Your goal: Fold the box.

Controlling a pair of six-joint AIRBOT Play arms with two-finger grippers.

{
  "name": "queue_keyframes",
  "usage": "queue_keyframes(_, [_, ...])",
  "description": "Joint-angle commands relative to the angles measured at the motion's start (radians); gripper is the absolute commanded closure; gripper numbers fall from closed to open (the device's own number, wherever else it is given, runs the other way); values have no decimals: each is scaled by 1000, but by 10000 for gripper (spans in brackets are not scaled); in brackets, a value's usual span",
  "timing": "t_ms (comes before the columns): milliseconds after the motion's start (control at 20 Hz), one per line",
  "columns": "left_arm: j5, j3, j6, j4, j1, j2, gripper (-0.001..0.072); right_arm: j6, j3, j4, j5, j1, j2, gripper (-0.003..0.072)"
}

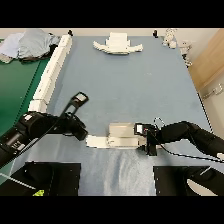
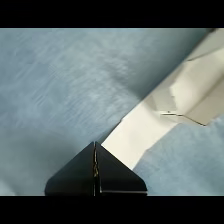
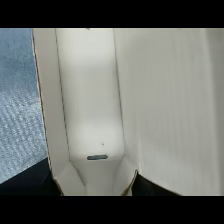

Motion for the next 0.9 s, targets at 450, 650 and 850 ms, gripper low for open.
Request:
queue_keyframes(450, [-85,-159,168,-493,311,-252,695,0,0,0,0,0,0,175])
queue_keyframes(650, [-76,-161,267,-636,311,-309,695,0,0,0,0,0,0,176])
queue_keyframes(850, [-65,-175,282,-666,311,-326,695,0,0,0,0,0,0,175])
